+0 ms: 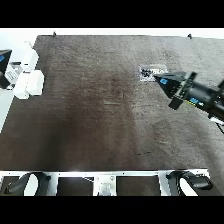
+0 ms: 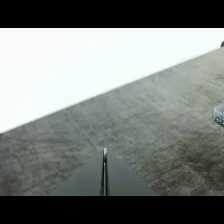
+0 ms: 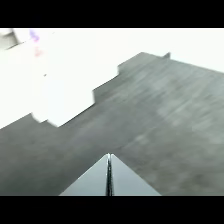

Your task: Fold the box and place the chain.

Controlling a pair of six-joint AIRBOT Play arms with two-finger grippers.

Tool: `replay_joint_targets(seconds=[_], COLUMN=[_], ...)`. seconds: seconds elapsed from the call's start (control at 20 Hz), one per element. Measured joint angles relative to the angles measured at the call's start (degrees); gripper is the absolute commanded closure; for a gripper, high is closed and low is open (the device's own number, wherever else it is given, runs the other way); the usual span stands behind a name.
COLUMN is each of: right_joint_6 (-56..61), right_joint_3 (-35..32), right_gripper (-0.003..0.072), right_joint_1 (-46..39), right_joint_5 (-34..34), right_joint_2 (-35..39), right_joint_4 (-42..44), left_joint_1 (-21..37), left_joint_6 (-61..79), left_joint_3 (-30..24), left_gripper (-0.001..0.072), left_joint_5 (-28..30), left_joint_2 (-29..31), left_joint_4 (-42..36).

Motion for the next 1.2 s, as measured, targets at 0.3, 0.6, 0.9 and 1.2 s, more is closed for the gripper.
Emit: replay_joint_targets(seconds=[0.3, 0.6, 0.9, 1.2], right_joint_6=[1.2, 1.3, 1.3, 1.3], right_joint_3=[-10.1, -21.4, -27.4, -29.0], right_gripper=[0.0670, 0.0670, 0.0668, 0.0669], right_joint_1=[0.0, 0.0, 0.0, 0.0], right_joint_5=[-9.8, -14.7, -16.2, -16.5], right_joint_2=[12.3, 17.8, 18.8, 18.9], right_joint_4=[-1.4, -1.7, -2.8, -3.1], left_joint_1=[0.0, 0.0, 0.0, 0.0], left_joint_6=[-4.3, -9.0, -10.0, -10.4], left_joint_3=[-16.1, -29.2, -38.7, -41.4], left_gripper=[0.0695, 0.0695, 0.0689, 0.0688], left_joint_5=[1.8, -0.5, 1.1, 2.3], left_joint_2=[20.3, 28.3, 29.7, 30.0], left_joint_4=[0.3, 3.3, 4.0, 4.0])
